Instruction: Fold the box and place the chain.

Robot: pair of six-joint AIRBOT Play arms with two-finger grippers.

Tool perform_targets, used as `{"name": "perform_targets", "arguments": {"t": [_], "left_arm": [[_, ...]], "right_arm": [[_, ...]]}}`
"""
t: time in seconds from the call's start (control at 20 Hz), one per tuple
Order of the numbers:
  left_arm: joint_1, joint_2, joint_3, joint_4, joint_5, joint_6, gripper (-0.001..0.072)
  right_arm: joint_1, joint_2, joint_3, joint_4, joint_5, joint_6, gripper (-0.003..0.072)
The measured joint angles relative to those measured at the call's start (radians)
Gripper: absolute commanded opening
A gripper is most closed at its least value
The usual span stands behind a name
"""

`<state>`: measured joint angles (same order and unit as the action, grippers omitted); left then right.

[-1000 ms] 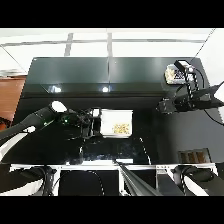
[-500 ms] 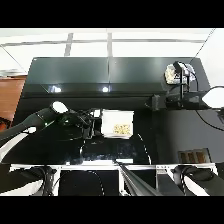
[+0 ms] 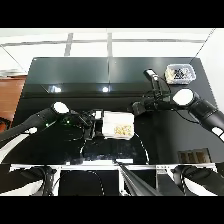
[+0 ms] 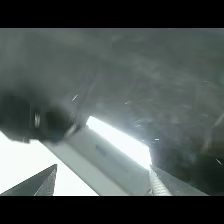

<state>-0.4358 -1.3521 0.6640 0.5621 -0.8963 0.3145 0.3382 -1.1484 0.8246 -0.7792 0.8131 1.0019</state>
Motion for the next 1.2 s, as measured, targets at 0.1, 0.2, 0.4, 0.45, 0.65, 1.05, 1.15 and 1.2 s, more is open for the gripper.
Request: {"name": "perform_targets", "arguments": {"t": [0.1, 0.2, 0.4, 0.45, 0.65, 1.05, 1.15, 1.2], "left_arm": [[0.0, 0.0, 0.0, 0.001, 0.0, 0.0, 0.0358], [0.0, 0.0, 0.0, 0.001, 0.001, 0.0, 0.0359], [0.0, 0.0, 0.0, 0.002, 0.002, 0.0, 0.0359], [0.0, 0.0, 0.0, 0.002, 0.002, 0.0, 0.0359], [0.0, 0.0, 0.0, 0.002, 0.003, 0.0, 0.0359], [0.0, 0.0, 0.0, 0.002, 0.003, 0.0, 0.0359], [0.0, 0.0, 0.0, 0.002, 0.003, 0.0, 0.0359], [0.0, 0.0, 0.0, 0.002, 0.003, -0.001, 0.0359]], "right_arm": [[0.009, 0.017, 0.017, -0.002, 0.063, -0.136, 0.0645], [0.014, 0.027, 0.023, -0.009, 0.124, -0.25, 0.0645], [0.039, 0.035, -0.008, -0.018, 0.192, -0.441, 0.0645], [0.047, 0.036, -0.018, -0.022, 0.201, -0.483, 0.0645], [0.064, 0.035, -0.047, -0.025, 0.207, -0.585, 0.0645], [0.092, 0.034, -0.063, -0.021, 0.241, -0.653, 0.0645], [0.103, 0.034, -0.066, -0.027, 0.241, -0.658, 0.0645], [0.109, 0.032, -0.07, -0.038, 0.237, -0.658, 0.0644]]}}
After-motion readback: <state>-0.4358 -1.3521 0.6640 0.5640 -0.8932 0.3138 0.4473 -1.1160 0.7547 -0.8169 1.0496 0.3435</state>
